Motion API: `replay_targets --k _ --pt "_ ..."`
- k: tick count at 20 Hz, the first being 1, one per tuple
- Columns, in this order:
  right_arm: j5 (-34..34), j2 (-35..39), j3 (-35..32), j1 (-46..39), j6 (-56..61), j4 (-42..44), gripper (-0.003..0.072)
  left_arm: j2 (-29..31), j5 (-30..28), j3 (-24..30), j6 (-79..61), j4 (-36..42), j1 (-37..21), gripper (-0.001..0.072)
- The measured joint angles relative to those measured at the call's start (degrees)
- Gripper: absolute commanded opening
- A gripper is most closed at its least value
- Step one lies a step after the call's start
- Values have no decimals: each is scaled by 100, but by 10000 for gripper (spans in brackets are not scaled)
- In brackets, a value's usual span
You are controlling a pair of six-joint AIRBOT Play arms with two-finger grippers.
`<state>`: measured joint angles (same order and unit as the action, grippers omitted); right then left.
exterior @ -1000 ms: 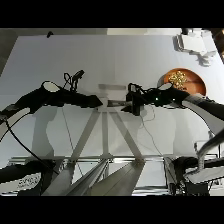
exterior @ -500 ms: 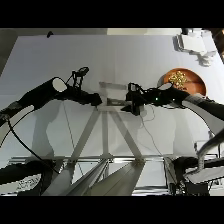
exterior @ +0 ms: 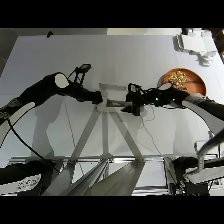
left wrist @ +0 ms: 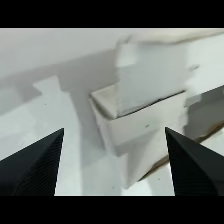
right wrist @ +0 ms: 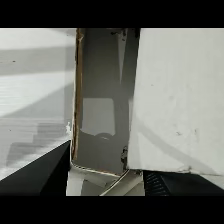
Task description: Fold the box and place the chain.
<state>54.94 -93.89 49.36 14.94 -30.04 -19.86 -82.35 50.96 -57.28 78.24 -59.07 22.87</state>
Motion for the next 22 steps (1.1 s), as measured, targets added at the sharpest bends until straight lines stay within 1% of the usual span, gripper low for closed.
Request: replay_targets --k 4,10,15,19,21,22 --pt "-17 2 0 0 2 9 363 -13 50 -122 50 7 4 696" --pt "-26 2 0 -2 9 13 363 -229 -107 -168 420 -144 48 696" --pt "-35 2 -2 -7 9 11 363 -422 -201 -170 546 -549 225 695" --pt "-37 2 -2 -2 0 17 363 -455 -149 -168 575 -852 302 695" --pt "20 0 -4 4 -9 39 363 -459 24 -155 612 -1051 313 695" --pt "-35 2 0 -2 -15 28 363 -442 -107 -166 691 -1016 321 695"
